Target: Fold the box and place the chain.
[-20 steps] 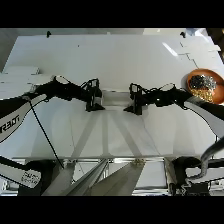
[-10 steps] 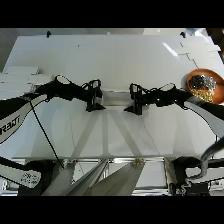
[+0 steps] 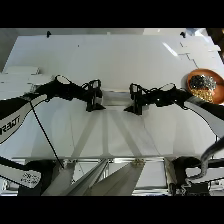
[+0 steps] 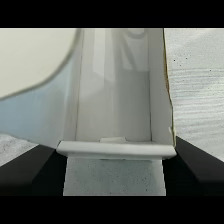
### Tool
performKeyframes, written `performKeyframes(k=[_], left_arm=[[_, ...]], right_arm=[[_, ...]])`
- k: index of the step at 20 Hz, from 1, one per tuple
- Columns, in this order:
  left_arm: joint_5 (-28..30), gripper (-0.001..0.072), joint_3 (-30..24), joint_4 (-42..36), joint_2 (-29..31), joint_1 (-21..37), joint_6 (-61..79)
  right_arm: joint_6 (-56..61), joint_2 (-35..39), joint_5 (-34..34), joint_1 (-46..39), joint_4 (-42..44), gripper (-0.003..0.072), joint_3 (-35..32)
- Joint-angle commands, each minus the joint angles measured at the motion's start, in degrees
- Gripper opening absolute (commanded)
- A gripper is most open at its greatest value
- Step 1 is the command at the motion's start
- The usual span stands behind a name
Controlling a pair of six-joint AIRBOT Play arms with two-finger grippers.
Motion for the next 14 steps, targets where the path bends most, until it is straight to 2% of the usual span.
performKeyframes(k=[1, 6, 7, 9, 14], left_arm=[[-0.2, 0.0337, 0.0, 0.1, 0.0, 0.0, 0.0], [-0.2, 0.0337, 0.0, 0.1, 0.0, 0.0, 0.0], [-0.2, 0.0337, 0.0, 0.1, 0.0, 0.0, 0.0], [-0.2, 0.0337, 0.0, 0.1, 0.0, 0.0, 0.0], [-0.2, 0.0337, 0.0, 0.0, 0.0, 0.0, 0.0]], right_arm=[[0.0, 0.0, 0.0, 0.0, 0.0, 0.0494, 0.0], [0.1, 0.0, 1.6, 0.0, 0.0, 0.0498, 0.0], [0.1, 0.0, 1.7, 0.0, 0.0, 0.0543, 0.0], [0.3, 0.3, 1.7, 0.0, 0.0, 0.0680, 0.0], [0.7, 6.4, 1.6, -0.2, -2.9, 0.0685, 0.0]])
